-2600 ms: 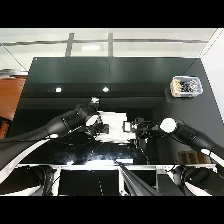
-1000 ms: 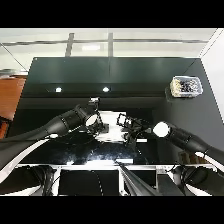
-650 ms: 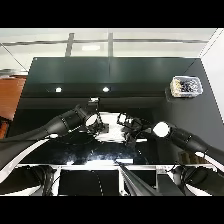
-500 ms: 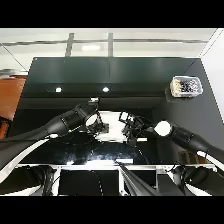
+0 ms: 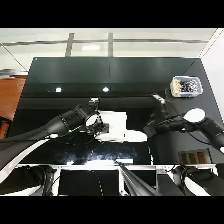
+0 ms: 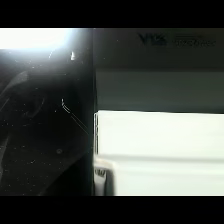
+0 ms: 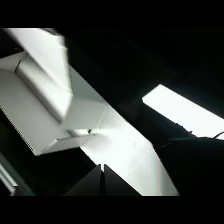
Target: Fold the box and place the chain.
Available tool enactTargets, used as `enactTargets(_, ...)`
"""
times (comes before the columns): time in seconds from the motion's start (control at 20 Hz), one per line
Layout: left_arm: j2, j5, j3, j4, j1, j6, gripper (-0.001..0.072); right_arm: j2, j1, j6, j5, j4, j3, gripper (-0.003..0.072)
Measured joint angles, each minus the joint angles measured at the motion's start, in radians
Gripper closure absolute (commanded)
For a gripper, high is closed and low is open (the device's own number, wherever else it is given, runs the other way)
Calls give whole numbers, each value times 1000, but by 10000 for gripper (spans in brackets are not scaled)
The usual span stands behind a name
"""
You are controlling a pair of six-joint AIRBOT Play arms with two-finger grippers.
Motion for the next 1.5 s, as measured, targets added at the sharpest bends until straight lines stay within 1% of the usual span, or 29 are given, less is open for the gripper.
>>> enactTargets(0.15, 0, 1, 0, 3, 0, 0, 679, 11, -174, 172, 98, -70, -6, 665)
enactTargets(0.25, 0, 2, 0, 3, 0, 0, 679, 15, -248, 281, 124, -134, -27, 665)
enactTargets(0.35, 0, 9, 0, 4, 0, 0, 679, 16, -282, 380, 112, -176, -76, 665)
enactTargets(0.45, 0, 13, 0, 5, 0, 0, 679, 15, -277, 437, 77, -156, -134, 665)
enactTargets(0.55, 0, 14, 0, 6, 0, 0, 679, 4, -235, 467, 25, -119, -175, 664)
enactTargets(0.7, 0, 15, 0, 6, 0, 0, 679, -30, -143, 481, -62, -27, -203, 664)
enactTargets(0.75, 0, 15, 0, 6, 0, 0, 679, -41, -113, 468, -90, 16, -207, 652)
enactTargets(0.85, 0, 14, 0, 5, 0, -1, 679, -55, -69, 432, -119, 94, -201, 242)
enactTargets(0.95, 0, 10, 0, 4, 0, -1, 679, -62, -45, 405, -116, 142, -178, 83)
enactTargets(1.0, 0, 9, 0, 4, 0, -1, 679, -64, -37, 392, -106, 146, -165, 28)
enactTargets(1.05, 0, 8, 0, 3, 0, 0, 679, -66, -32, 381, -90, 159, -150, 9)
enactTargets(1.25, 0, -3, 0, 3, 0, 0, 679, -69, -2, 353, -25, 179, -103, 11)
enactTargets(1.45, 0, -8, 0, 3, 0, 0, 679, -69, 71, 343, -27, 214, -62, 15)
enactTargets(1.5, 0, -8, 0, 3, 0, 0, 679, -69, 94, 344, -38, 220, -51, 51)
